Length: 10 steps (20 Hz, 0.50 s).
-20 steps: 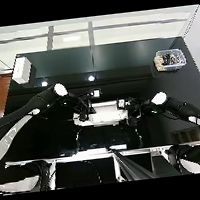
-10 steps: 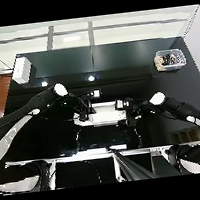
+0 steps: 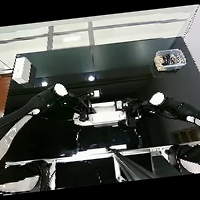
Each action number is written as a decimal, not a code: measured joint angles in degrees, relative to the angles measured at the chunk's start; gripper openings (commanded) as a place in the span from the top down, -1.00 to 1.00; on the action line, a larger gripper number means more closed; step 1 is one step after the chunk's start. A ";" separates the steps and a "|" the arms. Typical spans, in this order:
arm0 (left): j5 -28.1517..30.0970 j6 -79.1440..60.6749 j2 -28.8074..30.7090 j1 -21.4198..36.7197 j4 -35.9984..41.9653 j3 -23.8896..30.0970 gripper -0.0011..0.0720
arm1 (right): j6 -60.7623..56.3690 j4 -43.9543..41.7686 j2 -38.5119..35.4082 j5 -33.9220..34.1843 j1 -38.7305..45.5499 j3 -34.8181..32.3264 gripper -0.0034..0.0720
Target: Fold the box and place the chain.
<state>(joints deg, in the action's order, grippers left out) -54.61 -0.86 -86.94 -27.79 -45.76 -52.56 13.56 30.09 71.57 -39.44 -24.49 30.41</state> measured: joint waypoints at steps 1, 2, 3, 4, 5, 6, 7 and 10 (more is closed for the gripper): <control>0.00 0.00 0.00 0.00 -0.02 0.00 0.91 | -0.09 0.15 0.02 -0.11 0.00 0.00 -0.86; 0.00 0.00 0.00 0.00 -0.02 0.00 0.91 | -0.11 0.26 0.02 -0.20 0.00 0.00 -0.86; 0.02 0.00 0.00 0.00 -0.02 0.00 0.91 | -0.13 0.35 0.02 -0.31 0.00 0.00 -0.86; 0.02 0.00 0.00 0.00 -0.02 0.00 0.91 | -0.17 0.42 0.02 -0.35 0.00 0.00 -0.86; 0.04 0.00 0.00 0.00 -0.02 0.00 0.91 | -0.31 0.52 0.02 -0.35 0.00 0.00 -0.86; 0.07 0.00 0.00 0.00 -0.02 0.00 0.91 | -0.33 0.57 0.02 -0.35 0.00 0.00 -0.86; 0.09 0.00 0.00 0.00 -0.02 0.00 0.91 | -0.35 0.57 0.02 -0.35 0.00 0.00 -0.86; 0.20 0.02 0.00 0.00 -0.02 0.00 0.91 | -0.50 0.63 0.02 -0.31 0.00 0.00 -0.86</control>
<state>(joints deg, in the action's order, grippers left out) -54.41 -0.84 -86.94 -27.79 -45.78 -52.56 13.06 30.72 71.59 -39.75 -24.49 30.41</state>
